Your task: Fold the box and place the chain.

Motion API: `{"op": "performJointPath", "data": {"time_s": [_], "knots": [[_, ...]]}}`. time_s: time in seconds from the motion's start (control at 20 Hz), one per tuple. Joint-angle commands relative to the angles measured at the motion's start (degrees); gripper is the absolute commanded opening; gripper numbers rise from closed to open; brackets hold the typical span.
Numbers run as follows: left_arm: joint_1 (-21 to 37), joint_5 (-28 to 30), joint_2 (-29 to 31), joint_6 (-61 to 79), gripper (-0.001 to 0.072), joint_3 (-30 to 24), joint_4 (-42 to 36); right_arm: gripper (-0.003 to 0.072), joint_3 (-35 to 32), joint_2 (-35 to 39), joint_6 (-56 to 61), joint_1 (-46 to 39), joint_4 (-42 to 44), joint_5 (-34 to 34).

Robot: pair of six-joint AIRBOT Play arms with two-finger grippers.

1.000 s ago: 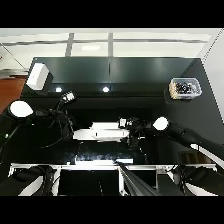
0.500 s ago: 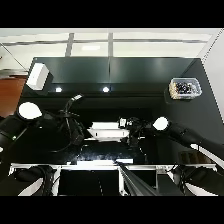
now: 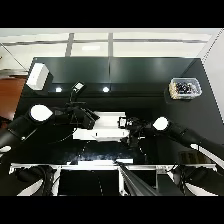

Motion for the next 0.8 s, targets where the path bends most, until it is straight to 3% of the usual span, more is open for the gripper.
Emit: {"op": "performJointPath", "data": {"time_s": [0.0, 0.3, 0.45, 0.6, 0.65, 0.75], "knots": [[-0.33, 2.62, -4.28, 0.04, 0.0026, -0.02, 1.18, 0.0528, -0.02, -0.02, 0.0, 0.02, 0.0, 0.02], [-0.66, 1.07, -10.75, 0.07, 0.0026, 0.0, 1.42, 0.0528, -0.02, -0.02, 0.04, 0.02, 0.0, -0.02], [-0.13, 0.2, -9.84, 0.9, 0.0025, 1.01, 3.61, 0.0528, -0.02, -0.02, 0.04, 0.02, 0.0, -0.02], [2.56, -5.01, -6.84, 0.57, 0.003, 3.08, 9.46, 0.0528, -0.02, -0.02, 0.04, 0.02, 0.0, -0.02], [3.98, -6.99, -5.35, 0.57, 0.0099, 3.34, 11.23, 0.0528, -0.02, -0.02, 0.04, 0.02, 0.0, -0.02], [7.58, -10.75, -1.9, 0.57, 0.0535, 3.39, 14.91, 0.0528, -0.02, -0.02, 0.04, 0.0, 0.0, -0.02]]}}
